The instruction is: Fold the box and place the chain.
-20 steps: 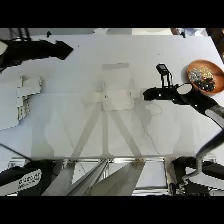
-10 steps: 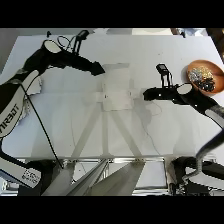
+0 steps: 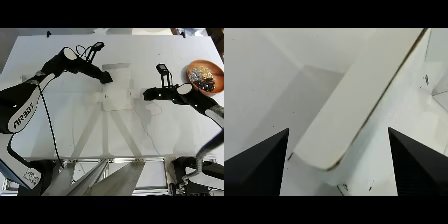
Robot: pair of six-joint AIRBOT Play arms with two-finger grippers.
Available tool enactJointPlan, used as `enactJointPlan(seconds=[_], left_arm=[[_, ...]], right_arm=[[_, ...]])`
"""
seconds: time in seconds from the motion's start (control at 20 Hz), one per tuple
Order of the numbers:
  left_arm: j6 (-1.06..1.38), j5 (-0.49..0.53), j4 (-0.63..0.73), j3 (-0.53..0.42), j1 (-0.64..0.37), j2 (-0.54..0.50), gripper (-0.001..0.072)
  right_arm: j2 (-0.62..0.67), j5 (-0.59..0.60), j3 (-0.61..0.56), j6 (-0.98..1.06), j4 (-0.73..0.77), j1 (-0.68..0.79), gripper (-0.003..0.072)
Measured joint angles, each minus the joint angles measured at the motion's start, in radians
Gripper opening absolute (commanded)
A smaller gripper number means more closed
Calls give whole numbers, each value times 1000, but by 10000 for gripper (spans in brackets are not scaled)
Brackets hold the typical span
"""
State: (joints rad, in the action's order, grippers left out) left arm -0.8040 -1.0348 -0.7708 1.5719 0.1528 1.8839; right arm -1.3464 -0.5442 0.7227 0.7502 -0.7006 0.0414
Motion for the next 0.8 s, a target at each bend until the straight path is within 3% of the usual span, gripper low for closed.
enactJointPlan(seconds=[0.2,0.3,0.35,0.45,0.5,0.8], left_arm=[[91,-48,-4,1,13,3,534],[166,-85,-3,1,17,3,506],[203,-105,-4,1,18,3,446],[259,-125,-4,1,21,3,129],[279,-129,-5,1,22,3,10],[335,-124,-5,1,23,3,13]], right_arm=[[0,0,0,0,0,0,12],[0,0,0,0,0,0,12],[0,0,0,0,0,0,12],[0,0,0,0,0,0,12],[0,0,0,0,-1,0,12],[0,2,0,0,0,0,12]])
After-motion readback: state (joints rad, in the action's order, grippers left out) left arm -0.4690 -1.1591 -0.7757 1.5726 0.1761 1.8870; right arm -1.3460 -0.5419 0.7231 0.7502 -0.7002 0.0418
